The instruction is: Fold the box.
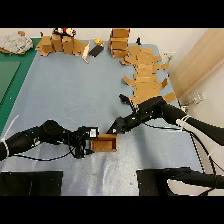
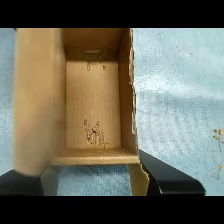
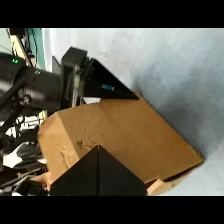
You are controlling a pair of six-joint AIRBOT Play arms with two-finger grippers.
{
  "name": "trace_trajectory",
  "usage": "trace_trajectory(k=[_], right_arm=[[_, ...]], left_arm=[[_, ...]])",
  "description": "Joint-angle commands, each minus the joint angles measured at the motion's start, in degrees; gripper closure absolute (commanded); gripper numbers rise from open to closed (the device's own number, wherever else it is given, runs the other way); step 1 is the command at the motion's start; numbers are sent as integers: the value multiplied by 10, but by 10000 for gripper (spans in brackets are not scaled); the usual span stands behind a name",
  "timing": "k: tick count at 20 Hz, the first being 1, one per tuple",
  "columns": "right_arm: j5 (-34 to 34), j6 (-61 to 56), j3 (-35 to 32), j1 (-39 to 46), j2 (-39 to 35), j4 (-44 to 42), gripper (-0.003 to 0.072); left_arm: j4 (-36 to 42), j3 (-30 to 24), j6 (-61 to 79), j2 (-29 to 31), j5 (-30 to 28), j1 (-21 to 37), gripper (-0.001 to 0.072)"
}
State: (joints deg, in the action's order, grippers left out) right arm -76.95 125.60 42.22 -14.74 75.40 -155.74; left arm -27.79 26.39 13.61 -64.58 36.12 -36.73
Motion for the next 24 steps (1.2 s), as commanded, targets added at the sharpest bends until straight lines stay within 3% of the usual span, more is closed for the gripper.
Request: trace_trajectory(k=[1,5,11,16,24], right_arm=[[-16,27,1,-23,-21,13,681],[26,24,-1,-65,-62,85,681],[176,25,0,-163,-111,201,681],[235,30,-1,-242,-163,306,681],[313,24,-31,-365,-185,458,681]], left_arm=[[-10,-1,-2,-8,0,0,181],[-10,-1,-2,-8,0,0,181],[-9,0,-2,-8,-1,0,181],[-9,0,-2,-8,0,0,181],[-9,0,-2,-8,0,0,181]])
